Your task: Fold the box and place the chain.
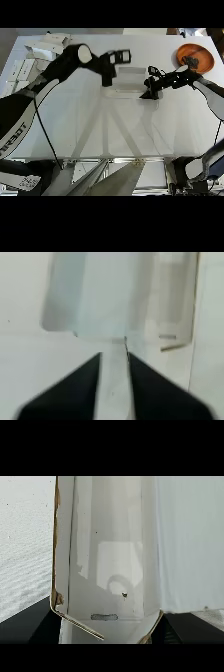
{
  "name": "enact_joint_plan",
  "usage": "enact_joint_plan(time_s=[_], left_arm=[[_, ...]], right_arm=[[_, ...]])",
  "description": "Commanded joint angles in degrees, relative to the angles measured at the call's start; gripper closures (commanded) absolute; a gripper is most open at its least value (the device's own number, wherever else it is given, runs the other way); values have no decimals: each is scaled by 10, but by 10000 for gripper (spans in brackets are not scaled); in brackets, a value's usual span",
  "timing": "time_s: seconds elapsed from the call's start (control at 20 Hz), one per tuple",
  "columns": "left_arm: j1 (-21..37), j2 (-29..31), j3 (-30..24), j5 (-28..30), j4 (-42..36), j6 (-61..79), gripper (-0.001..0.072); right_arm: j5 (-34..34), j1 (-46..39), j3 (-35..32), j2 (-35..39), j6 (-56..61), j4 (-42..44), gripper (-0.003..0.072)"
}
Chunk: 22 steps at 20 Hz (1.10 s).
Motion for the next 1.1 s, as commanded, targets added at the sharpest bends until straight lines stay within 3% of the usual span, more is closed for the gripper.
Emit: enact_joint_plan(time_s=[0.0,0.05,0.1,0.25,0.35,0.6,0.65,1.05], left_arm=[[3,36,-110,93,-17,97,166],[5,34,-117,108,-37,97,65],[8,30,-118,121,-53,98,61],[7,17,-118,145,-65,127,94],[7,7,-118,156,-65,135,258],[8,-27,-118,195,-65,133,280],[8,-33,-118,200,-65,133,326],[6,-37,-118,149,-52,156,337]], right_arm=[[0,0,0,0,0,0,247],[0,0,0,0,0,0,247],[0,0,0,0,0,0,247],[0,0,0,0,0,0,247],[0,0,1,0,0,0,247],[0,0,1,0,0,0,247],[0,0,1,0,0,0,247],[0,0,0,0,0,0,247]])
